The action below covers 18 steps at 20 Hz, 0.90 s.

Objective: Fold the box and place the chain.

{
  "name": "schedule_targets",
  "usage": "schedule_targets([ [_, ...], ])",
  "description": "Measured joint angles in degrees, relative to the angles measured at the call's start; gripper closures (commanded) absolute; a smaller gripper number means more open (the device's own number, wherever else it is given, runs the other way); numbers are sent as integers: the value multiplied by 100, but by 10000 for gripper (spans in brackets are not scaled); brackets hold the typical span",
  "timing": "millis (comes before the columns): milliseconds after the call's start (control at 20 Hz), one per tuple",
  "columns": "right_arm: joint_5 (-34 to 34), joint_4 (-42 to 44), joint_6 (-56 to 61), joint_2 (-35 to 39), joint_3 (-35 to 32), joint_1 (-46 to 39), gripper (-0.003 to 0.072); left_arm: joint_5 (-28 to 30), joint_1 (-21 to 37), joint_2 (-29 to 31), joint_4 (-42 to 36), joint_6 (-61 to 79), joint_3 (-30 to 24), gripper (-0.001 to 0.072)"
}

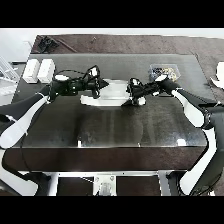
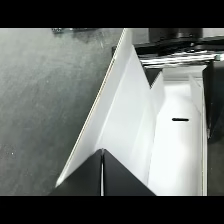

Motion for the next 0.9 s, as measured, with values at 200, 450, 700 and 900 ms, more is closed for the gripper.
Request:
schedule_targets([
  [200,-4,22,-4,0,2,0,123,238,2,-195,0,39,42,691],
  [450,-17,15,-15,0,2,-2,122,168,7,-280,85,74,195,691],
  [700,9,-11,-28,0,2,0,123,-262,11,-245,87,-15,424,692],
  [900,33,-22,-31,0,2,2,123,-551,74,-160,199,-52,472,692],
])
